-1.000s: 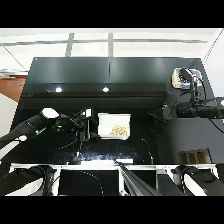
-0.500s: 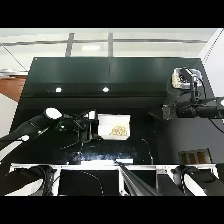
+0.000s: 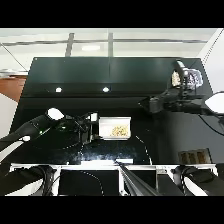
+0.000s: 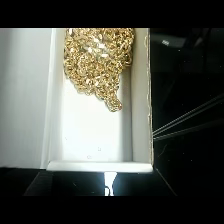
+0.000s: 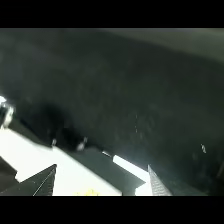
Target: Fold the box and place the chain.
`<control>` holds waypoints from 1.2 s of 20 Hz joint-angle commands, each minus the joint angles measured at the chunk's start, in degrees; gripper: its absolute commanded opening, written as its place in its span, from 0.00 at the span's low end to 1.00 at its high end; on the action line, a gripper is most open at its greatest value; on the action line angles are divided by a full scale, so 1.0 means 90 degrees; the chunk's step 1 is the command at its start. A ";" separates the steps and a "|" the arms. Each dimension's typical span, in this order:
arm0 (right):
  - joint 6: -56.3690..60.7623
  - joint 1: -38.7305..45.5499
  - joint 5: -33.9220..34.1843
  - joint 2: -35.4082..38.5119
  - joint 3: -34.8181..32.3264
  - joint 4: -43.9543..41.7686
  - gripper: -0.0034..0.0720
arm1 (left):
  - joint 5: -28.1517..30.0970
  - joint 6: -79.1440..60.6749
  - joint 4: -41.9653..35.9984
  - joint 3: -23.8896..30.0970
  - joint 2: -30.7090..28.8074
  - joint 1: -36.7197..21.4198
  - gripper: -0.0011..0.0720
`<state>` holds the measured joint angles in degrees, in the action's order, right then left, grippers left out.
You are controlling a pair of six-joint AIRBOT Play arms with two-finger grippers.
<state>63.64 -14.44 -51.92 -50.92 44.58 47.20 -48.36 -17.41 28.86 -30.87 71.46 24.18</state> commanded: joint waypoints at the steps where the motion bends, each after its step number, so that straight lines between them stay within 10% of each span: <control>1: -0.0845 -0.0772 0.0746 -0.0425 0.0002 0.0466 0.98 | 0.0022 0.0005 0.0027 -0.0005 0.0005 0.0002 0.70; 8: -0.3077 -0.1110 -0.0714 -0.0879 0.0005 0.0597 0.98 | 0.0019 0.0002 0.0027 -0.0005 0.0005 0.0002 0.70; 24: -0.3626 -0.2096 -0.0306 -0.0935 -0.0340 0.0646 0.98 | 0.0019 0.0002 0.0027 -0.0005 0.0005 0.0002 0.71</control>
<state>31.79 -31.73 -56.16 -59.29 41.80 52.66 -48.18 -17.37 29.10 -30.87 71.46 24.18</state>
